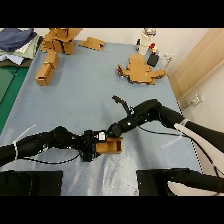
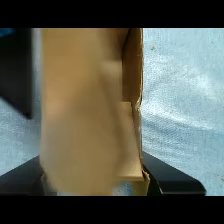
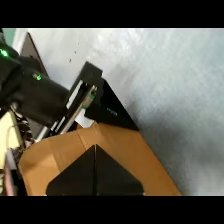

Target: Fold the box.

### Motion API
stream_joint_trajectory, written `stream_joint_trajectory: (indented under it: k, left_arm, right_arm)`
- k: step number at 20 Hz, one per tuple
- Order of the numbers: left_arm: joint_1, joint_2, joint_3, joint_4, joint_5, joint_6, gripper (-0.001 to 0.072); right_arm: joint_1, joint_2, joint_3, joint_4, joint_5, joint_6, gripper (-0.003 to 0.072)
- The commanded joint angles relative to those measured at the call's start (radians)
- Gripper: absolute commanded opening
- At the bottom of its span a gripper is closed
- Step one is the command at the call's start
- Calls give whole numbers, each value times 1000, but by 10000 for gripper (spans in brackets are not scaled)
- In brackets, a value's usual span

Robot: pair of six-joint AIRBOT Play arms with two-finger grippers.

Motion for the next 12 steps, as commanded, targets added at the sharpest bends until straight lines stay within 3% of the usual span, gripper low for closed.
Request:
stream_joint_trajectory:
  k: [1,5,12]
  left_arm:
    - [0,0,0,0,0,0,526]
    - [0,0,0,0,0,0,526]
    - [0,0,0,0,0,0,526]
  right_arm:
    - [71,114,-85,-129,113,13,1]
    - [178,181,-163,-224,242,30,1]
    - [286,312,-166,-321,391,31,1]
